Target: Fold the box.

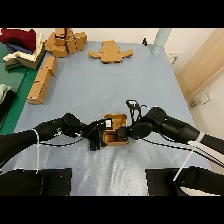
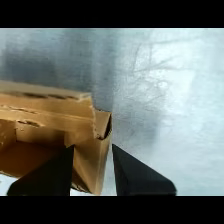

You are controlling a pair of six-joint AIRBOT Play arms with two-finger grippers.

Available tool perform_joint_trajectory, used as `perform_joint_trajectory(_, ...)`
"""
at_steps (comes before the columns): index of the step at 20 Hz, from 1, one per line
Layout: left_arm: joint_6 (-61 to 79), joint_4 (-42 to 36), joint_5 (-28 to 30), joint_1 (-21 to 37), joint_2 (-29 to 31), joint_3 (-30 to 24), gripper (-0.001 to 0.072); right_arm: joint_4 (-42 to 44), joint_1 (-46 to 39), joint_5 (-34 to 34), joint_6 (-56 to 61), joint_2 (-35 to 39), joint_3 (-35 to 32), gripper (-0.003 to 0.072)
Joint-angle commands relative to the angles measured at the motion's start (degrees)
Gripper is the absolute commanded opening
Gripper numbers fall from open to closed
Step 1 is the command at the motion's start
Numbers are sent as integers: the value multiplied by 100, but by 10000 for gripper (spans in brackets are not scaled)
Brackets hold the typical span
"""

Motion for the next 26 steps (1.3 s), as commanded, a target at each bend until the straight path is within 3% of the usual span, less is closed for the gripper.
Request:
perform_joint_trajectory(1,0,0,2,-2,0,4,464,-538,293,-634,758,-444,413,389)
perform_joint_trajectory(7,0,0,4,-2,0,4,464,-575,291,-807,1051,-1036,763,387)
perform_joint_trajectory(9,0,0,2,-2,0,4,464,-651,291,-813,1161,-1047,763,294)
perform_joint_trajectory(11,0,0,2,-2,0,4,464,-741,291,-863,1257,-1047,763,294)
perform_joint_trajectory(14,0,0,2,-2,0,4,465,-778,291,-935,1261,-1051,763,166)
perform_joint_trajectory(16,0,0,2,-2,0,4,464,-778,291,-975,1259,-1086,763,7)
perform_joint_trajectory(20,0,0,2,-2,0,4,464,-776,293,-992,1233,-1117,763,14)
perform_joint_trajectory(21,0,0,2,-2,0,4,464,-774,291,-992,1233,-1104,763,225)
perform_joint_trajectory(22,0,0,2,-2,0,4,464,-774,291,-992,1233,-1091,765,350)
perform_joint_trajectory(26,0,0,2,-2,0,4,464,-752,291,-992,1235,-1060,769,351)
